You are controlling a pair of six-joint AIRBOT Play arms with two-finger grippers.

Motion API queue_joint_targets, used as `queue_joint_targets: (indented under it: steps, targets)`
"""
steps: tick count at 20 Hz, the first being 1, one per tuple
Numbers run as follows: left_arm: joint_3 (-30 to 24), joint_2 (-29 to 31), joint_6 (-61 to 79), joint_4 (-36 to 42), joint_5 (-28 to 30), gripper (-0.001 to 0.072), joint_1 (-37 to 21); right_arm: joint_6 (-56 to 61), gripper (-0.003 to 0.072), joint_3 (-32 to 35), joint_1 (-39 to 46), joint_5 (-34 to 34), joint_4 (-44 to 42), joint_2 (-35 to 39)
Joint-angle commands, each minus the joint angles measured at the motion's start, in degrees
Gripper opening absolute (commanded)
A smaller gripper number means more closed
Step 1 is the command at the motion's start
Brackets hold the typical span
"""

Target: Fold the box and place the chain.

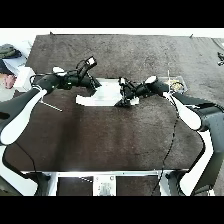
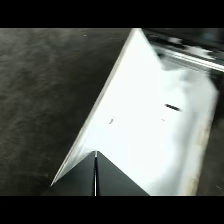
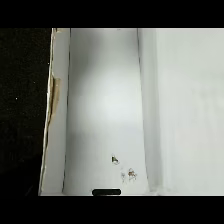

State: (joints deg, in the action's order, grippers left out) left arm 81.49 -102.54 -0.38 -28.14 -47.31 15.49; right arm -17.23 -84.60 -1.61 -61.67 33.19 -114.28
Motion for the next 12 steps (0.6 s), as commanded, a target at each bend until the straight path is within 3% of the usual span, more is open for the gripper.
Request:
queue_joint_targets:
  steps: [1, 12]
  targets:
    - [4.22, -4.09, -2.78, -0.15, 1.86, 0.0009, 0.17, -0.07, 0.0394, 0.0, 0.0, -0.02, 0.0, -0.02]
    - [4.74, -7.63, -6.25, -3.21, 0.13, 0.001, 0.2, -0.07, 0.0394, -0.02, 0.0, -0.02, 0.0, -0.02]
